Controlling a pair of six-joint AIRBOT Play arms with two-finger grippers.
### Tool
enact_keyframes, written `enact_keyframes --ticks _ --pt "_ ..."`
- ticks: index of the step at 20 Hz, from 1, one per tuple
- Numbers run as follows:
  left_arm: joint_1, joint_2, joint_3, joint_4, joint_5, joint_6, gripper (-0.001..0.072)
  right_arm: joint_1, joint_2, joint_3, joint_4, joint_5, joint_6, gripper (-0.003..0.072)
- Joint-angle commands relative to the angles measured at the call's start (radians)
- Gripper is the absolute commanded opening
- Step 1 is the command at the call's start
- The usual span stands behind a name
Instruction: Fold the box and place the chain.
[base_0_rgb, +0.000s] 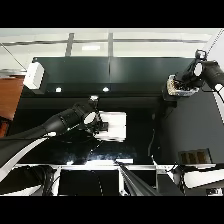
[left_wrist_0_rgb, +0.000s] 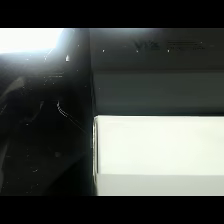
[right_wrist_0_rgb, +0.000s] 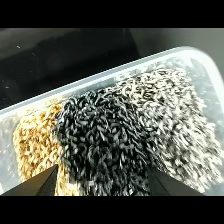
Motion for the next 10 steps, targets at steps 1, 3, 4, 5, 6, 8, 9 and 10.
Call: enact_keyframes --ticks 1,3,4,5,6,8,9,10 --pt "0.001 0.000 0.000 0.000 -0.010 0.000 0.0027 -0.011 -0.064 0.016 0.004 -0.014 -0.001 0.0595" --pt "0.001 0.000 0.000 0.000 -0.011 0.000 0.0028 -0.022 -0.070 0.016 0.009 -0.024 0.020 0.0536" --pt "0.001 0.000 0.000 0.000 -0.011 0.000 0.0027 -0.027 -0.071 0.016 0.014 -0.027 0.028 0.0521" --pt "0.001 0.000 0.000 0.000 -0.011 0.000 0.0028 -0.030 -0.070 0.016 0.021 -0.024 0.028 0.0356" --pt "0.001 0.000 0.000 0.000 -0.011 0.000 0.0027 -0.032 -0.070 0.017 0.036 -0.018 0.025 0.0182" --pt "0.001 0.000 0.000 0.000 -0.011 0.000 0.0027 -0.034 -0.070 0.035 0.072 0.024 0.020 0.0022" --pt "0.001 0.000 0.000 0.000 -0.011 0.000 0.0027 -0.034 -0.064 0.050 0.077 0.045 0.017 0.0022" --pt "0.001 0.000 0.000 0.000 -0.011 0.000 0.0027 -0.034 -0.055 0.067 0.081 0.066 0.001 0.0022"
